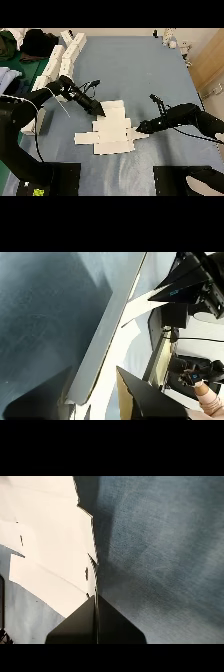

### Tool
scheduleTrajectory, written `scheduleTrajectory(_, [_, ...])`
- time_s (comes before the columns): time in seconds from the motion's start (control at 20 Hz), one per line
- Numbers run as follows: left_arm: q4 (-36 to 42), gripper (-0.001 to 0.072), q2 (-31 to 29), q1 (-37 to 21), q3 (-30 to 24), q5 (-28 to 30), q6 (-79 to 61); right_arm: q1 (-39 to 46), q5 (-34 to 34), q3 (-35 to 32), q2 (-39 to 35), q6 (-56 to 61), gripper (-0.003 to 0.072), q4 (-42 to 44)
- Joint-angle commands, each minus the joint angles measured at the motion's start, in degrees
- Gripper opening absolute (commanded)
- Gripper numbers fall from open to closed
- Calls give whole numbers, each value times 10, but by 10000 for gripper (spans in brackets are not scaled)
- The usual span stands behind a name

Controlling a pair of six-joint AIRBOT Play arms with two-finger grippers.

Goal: Fold the box.

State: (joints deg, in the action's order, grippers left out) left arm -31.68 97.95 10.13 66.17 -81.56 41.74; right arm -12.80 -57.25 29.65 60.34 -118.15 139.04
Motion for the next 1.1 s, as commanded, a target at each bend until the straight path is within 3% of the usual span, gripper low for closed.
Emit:
scheduleTrajectory(0.0, [-11, 395, 1, 3, 6, -14, -4, 0, -2, 0, 0, 0, 3, 0])
scheduleTrajectory(0.05, [-18, 245, 1, 3, 6, -21, -8, 0, -2, 0, 0, 0, 3, 0])
scheduleTrajectory(0.1, [-21, 214, 1, 3, 6, -30, -17, 0, -2, 0, 0, 0, 3, 0])
scheduleTrajectory(0.4, [-35, 213, 1, 12, 6, -50, -30, 0, -2, 0, 0, 0, 3, 0])
scheduleTrajectory(0.45, [-35, 169, 1, 15, 6, -50, -33, 0, -2, 0, 0, 0, 3, 0])
scheduleTrajectory(0.5, [-35, 53, 1, 19, 6, -50, -43, 0, -2, 0, 0, 0, 3, 0])
scheduleTrajectory(0.9, [-31, 19, 1, 21, 6, -36, -52, 0, -2, 1, 0, 0, 9, -6])
scheduleTrajectory(1.0, [-30, 19, 1, 21, 6, -36, -51, 0, -2, 8, 0, 1, 223, -35])
scheduleTrajectory(1.05, [-31, 19, 1, 21, 6, -38, -55, 0, 0, 16, 0, 1, 275, -60])
